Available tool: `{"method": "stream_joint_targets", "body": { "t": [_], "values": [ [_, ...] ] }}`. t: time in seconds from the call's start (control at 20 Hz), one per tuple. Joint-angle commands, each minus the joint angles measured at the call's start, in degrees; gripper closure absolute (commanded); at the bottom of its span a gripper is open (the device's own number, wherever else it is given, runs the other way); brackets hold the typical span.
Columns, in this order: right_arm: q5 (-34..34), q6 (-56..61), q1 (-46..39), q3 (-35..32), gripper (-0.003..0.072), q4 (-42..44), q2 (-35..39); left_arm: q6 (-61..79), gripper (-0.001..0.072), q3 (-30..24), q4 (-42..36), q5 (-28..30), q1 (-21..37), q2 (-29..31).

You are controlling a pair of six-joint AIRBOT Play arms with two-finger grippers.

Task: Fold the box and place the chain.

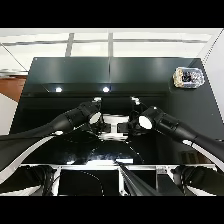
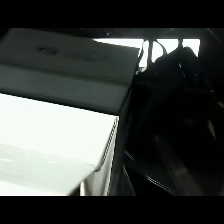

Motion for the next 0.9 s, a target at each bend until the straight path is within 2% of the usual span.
{"method": "stream_joint_targets", "body": {
  "t": [0.0, 0.1, 0.15, 0.4, 0.85],
  "values": [
    [3.2, 1.0, 0.7, 2.8, 0.0390, -2.0, -2.2, 0.0, 0.0676, 0.1, 0.0, 0.1, 0.0, 0.0],
    [4.5, 1.8, 0.8, 4.5, 0.0390, -2.8, -3.5, 0.0, 0.0676, 0.1, 0.0, 0.1, 0.0, 0.0],
    [4.9, 2.4, 0.8, 5.0, 0.0445, -2.9, -3.9, 0.0, 0.0676, 0.1, 0.0, 0.1, 0.0, 0.0],
    [8.2, 3.9, 1.1, 7.4, 0.0446, -3.5, -6.8, 0.0, 0.0676, 0.0, 0.0, 0.1, 0.0, 0.0],
    [8.1, 7.0, 3.6, 8.7, 0.0447, -7.0, -9.4, 0.0, 0.0676, 0.0, 0.0, 0.1, 0.0, 0.0]
  ]
}}
